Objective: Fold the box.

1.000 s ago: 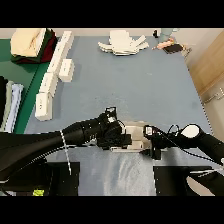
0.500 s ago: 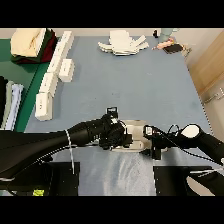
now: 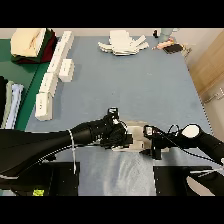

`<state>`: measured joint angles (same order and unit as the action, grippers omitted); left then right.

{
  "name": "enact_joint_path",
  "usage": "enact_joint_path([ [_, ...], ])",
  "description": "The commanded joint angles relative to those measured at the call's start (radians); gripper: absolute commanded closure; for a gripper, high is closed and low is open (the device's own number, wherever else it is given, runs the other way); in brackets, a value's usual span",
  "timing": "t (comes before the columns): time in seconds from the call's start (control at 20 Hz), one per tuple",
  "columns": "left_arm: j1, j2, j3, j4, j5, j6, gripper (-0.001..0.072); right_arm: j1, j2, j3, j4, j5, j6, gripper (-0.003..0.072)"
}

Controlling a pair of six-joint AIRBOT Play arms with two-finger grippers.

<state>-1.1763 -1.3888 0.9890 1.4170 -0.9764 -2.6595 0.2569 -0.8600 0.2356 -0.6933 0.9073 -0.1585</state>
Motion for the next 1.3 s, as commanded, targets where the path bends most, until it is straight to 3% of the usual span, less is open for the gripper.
enact_joint_path([
  [0.0, -0.001, -0.019, 0.001, 0.002, -0.051, 0.0, 0.0244, 0.001, 0.0, 0.0, 0.001, 0.0, 0.001, 0.0098],
  [0.2, -0.001, -0.02, 0.01, 0.002, -0.032, 0.0, 0.0251, 0.001, 0.0, 0.0, 0.001, 0.0, 0.001, 0.0098],
  [0.25, -0.001, -0.02, 0.013, 0.003, -0.029, 0.003, 0.0364, 0.001, 0.0, 0.0, 0.001, 0.0, 0.001, 0.0098],
  [0.3, -0.001, -0.02, 0.014, 0.005, -0.02, 0.004, 0.0417, 0.001, 0.0, 0.0, 0.001, 0.0, 0.001, 0.0098],
  [0.4, -0.001, -0.021, 0.013, 0.006, -0.019, 0.003, 0.0431, 0.001, 0.0, 0.0, 0.001, 0.0, 0.001, 0.0098],
  [0.45, -0.001, -0.021, 0.013, 0.011, -0.019, 0.005, 0.0555, 0.001, 0.0, 0.0, 0.001, 0.0, 0.001, 0.0098],
  [0.6, -0.002, -0.021, 0.013, 0.016, -0.018, 0.007, 0.0583, 0.001, 0.0, 0.0, 0.001, 0.0, 0.001, 0.0098],
  [0.65, -0.002, -0.021, 0.013, 0.019, -0.019, 0.008, 0.0665, 0.001, 0.0, 0.0, 0.001, 0.0, 0.001, 0.0098],
  [0.7, -0.002, -0.021, 0.013, 0.021, -0.018, 0.008, 0.069, 0.001, 0.0, 0.0, 0.001, 0.0, 0.001, 0.0098],
  [1.05, -0.002, -0.021, 0.014, 0.016, -0.023, 0.058, 0.0685, 0.001, 0.0, 0.0, 0.001, 0.0, 0.001, 0.0098],
  [1.1, -0.002, -0.02, 0.014, 0.009, -0.022, 0.089, 0.0441, 0.001, 0.0, 0.0, 0.001, 0.0, 0.001, 0.0098],
  [1.15, -0.002, -0.02, 0.014, 0.008, -0.021, 0.088, 0.0131, 0.001, 0.0, 0.0, 0.001, 0.0, 0.001, 0.0098],
  [1.25, 0.0, -0.02, 0.014, 0.007, -0.027, 0.085, 0.0095, 0.001, 0.0, 0.0, 0.001, 0.0, 0.001, 0.0098],
])
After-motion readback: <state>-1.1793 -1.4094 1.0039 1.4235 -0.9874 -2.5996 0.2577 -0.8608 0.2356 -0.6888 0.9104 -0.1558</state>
